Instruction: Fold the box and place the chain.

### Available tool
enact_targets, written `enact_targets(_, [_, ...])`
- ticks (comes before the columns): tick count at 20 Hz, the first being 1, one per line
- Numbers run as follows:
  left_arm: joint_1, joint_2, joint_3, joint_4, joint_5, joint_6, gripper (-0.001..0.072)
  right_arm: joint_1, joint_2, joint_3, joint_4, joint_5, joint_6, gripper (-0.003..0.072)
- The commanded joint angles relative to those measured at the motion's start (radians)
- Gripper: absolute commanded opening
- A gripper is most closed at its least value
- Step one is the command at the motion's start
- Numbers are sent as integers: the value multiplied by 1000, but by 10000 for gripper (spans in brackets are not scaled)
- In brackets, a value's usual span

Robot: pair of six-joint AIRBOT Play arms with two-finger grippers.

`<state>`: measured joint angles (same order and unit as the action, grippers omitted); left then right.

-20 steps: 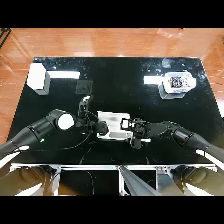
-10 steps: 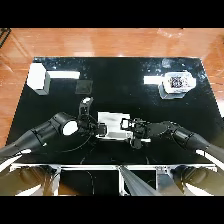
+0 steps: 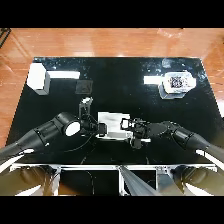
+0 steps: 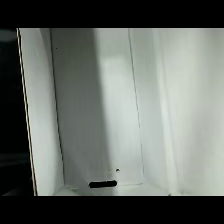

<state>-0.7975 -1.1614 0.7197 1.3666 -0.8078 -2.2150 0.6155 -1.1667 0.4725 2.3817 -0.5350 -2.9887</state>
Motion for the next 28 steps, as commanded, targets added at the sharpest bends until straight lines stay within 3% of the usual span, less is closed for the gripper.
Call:
enact_targets(1, [-37, -52, 73, 111, -95, -80, 566, 0, 0, 1, 0, 0, 0, 133])
enact_targets(3, [-51, -109, 138, 159, -177, -98, 520, 0, 1, 1, 0, -1, 0, 133])
enact_targets(5, [-64, -158, 193, 173, -251, -98, 415, 0, 1, 1, 0, -1, 0, 133])
enact_targets(8, [-93, -179, 231, 174, -268, -106, 298, 0, 1, 1, 0, -1, 0, 133])
enact_targets(16, [-103, -181, 237, 178, -289, -181, 297, 2, 0, 1, 0, -1, 0, 132])
enact_targets(28, [-103, -266, 302, 219, -309, -203, 298, 2, 0, 0, 0, 0, 0, 132])
